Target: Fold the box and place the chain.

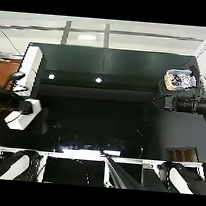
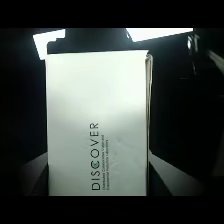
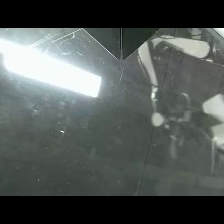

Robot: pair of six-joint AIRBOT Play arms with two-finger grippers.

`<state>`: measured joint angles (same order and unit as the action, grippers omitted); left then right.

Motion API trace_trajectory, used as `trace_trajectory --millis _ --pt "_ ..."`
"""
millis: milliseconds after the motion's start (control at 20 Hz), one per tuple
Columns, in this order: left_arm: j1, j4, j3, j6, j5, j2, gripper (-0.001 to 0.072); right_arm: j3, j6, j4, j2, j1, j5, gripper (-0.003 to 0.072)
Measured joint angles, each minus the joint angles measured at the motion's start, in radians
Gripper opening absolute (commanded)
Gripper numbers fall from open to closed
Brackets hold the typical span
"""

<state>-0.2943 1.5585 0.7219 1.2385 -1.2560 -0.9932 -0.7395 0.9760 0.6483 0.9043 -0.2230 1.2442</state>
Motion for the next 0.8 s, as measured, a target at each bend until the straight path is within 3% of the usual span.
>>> trace_trajectory --millis 100,250,800 --pt "-0.119 -0.001 -0.019 0.002 0.033 0.013 0.0283 0.000 0.000 0.000 0.000 0.000 -0.004 0.0019" --pt "-0.208 -0.024 -0.032 -0.074 0.109 0.019 0.0282 0.000 0.002 0.000 0.000 0.000 -0.008 0.0019" --pt "-0.259 -0.146 -0.039 -0.313 0.420 -0.071 0.0296 0.000 0.084 0.000 0.000 0.001 -0.031 0.0019"
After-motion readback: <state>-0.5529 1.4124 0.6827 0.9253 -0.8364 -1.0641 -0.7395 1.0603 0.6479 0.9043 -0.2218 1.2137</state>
